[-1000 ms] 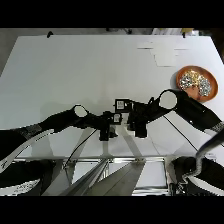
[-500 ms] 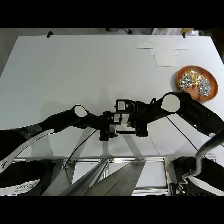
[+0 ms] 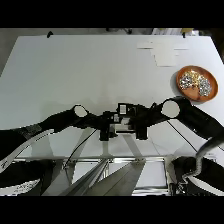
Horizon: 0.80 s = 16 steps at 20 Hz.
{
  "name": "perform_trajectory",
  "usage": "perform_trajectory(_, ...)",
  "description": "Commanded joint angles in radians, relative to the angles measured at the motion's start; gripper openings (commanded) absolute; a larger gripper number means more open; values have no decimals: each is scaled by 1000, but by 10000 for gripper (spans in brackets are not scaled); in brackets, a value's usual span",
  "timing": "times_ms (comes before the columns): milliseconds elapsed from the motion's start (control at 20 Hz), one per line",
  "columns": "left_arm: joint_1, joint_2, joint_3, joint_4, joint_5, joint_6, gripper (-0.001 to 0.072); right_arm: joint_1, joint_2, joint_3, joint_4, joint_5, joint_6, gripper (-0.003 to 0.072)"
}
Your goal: Fold the box and place the chain.
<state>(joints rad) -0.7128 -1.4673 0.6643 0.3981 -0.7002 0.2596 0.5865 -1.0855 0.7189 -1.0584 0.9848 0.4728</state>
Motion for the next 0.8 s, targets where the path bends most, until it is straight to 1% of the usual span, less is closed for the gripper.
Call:
perform_trajectory(0, 0, 0, 0, 2, 0, 3, 210, 0, 1, -31, 43, 4, 0, 202)
perform_trajectory(100, 0, 0, 0, 2, 0, 3, 210, 0, 1, -42, 50, 25, 0, 218)
perform_trajectory(150, 0, 0, 0, 2, 0, 3, 210, 0, 3, -42, 51, 36, 0, 266)
perform_trajectory(200, 0, 0, 0, 2, 0, 3, 210, 0, 13, -42, 50, 39, 0, 281)
perform_trajectory(350, 0, 0, 0, 2, 0, 3, 210, 0, 55, -42, 50, 39, 0, 280)
perform_trajectory(400, 0, 0, 0, 2, 0, 3, 210, 0, 71, -42, 50, 39, 0, 263)
perform_trajectory(500, 0, 0, 0, 2, 0, 3, 210, 0, 90, -42, 50, 39, 0, 164)
perform_trajectory(550, 0, 0, 0, 2, 0, 3, 210, 0, 94, -42, 50, 39, 1, 128)
perform_trajectory(600, 0, 0, 0, 2, 0, 3, 210, 0, 94, -42, 50, 39, 1, 57)
perform_trajectory(650, 0, 0, 0, 2, 0, 3, 210, 0, 93, -42, 49, 34, 1, 41)
perform_trajectory(750, 0, 0, 0, 2, 0, 3, 210, -1, 89, -42, 49, 11, 2, 39)
